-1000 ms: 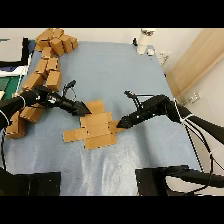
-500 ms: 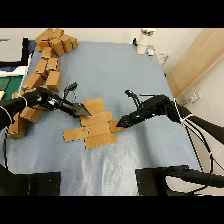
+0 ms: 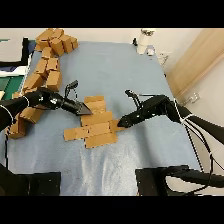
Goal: Fold the box.
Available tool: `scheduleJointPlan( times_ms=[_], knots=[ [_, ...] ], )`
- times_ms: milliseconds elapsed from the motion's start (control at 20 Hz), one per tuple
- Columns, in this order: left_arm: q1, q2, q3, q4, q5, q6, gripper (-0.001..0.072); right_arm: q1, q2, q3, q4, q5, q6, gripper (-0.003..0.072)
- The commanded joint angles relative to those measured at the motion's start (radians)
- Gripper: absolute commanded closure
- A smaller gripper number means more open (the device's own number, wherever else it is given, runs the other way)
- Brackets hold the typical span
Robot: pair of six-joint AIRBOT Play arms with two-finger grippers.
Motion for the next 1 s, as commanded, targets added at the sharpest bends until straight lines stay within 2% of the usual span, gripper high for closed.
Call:
scheduleJointPlan(
  times_ms=[0, 150, 200, 250, 800, 850, 950],
  knots=[
    [0.000, 0.000, 0.032, -0.004, 0.032, 0.005, 0.0359, 0.000, 0.000, 0.000, -0.005, 0.000, 0.000, 0.0682],
    [-0.001, 0.000, 0.040, 0.015, 0.040, -0.005, 0.0375, 0.000, 0.000, 0.000, -0.005, 0.000, 0.000, 0.0682],
    [-0.001, 0.000, 0.040, 0.046, 0.038, -0.009, 0.0547, 0.000, 0.000, 0.000, -0.005, 0.000, 0.000, 0.0682],
    [-0.002, 0.000, 0.040, 0.081, 0.032, -0.015, 0.0617, 0.000, 0.000, 0.000, -0.005, 0.002, 0.000, 0.0682],
    [-0.001, 0.000, 0.040, 0.104, 0.004, -0.020, 0.0621, 0.000, 0.000, 0.000, -0.005, 0.011, 0.000, 0.0682],
    [-0.002, 0.000, 0.040, 0.104, 0.004, -0.016, 0.0699, 0.000, 0.000, 0.000, -0.005, 0.011, 0.000, 0.0682],
    [-0.002, 0.000, 0.040, 0.105, 0.002, -0.011, 0.0699, 0.000, 0.000, 0.000, -0.005, 0.019, 0.000, 0.0681]
  ],
)
